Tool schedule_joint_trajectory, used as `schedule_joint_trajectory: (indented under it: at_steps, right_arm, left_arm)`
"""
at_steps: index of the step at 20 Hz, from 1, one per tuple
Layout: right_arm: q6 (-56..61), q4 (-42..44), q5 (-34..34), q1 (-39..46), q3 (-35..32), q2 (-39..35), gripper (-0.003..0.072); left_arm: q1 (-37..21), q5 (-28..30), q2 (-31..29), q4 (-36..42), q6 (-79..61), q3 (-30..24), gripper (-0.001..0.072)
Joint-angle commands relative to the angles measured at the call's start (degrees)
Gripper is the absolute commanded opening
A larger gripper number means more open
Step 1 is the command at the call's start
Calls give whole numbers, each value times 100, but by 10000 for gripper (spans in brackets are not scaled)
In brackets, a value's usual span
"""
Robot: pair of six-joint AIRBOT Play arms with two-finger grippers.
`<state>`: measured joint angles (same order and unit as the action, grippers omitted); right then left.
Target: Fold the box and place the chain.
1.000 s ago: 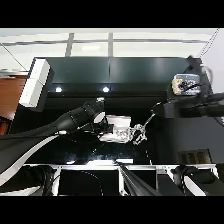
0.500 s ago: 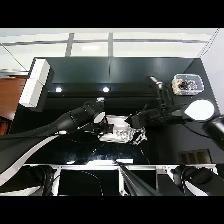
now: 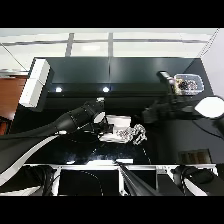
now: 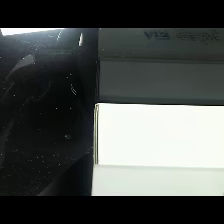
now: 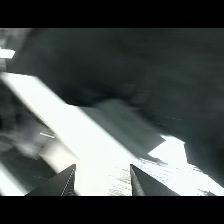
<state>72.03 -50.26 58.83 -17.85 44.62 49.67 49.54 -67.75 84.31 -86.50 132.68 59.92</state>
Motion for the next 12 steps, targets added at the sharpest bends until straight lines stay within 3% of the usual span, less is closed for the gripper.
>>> schedule_joint_trajectory:
  at_steps: [1,4,6,8,12]
  right_arm:
    - [-505,-1447,328,734,-306,-568,374]
    - [-1145,-1064,-901,780,-1403,-623,387]
    - [-2146,-680,-1923,505,-2028,-616,720]
    - [-3311,-699,-2597,107,-2400,-577,720]
    - [-4153,-306,-2730,-197,-2433,35,720]
  left_arm:
    - [-2,-2,0,0,0,2,31]
    - [-2,-4,0,-2,0,2,31]
    - [-2,-2,0,-2,-2,2,31]
    - [-2,-2,0,-2,0,2,31]
    - [-2,0,0,-2,0,2,31]
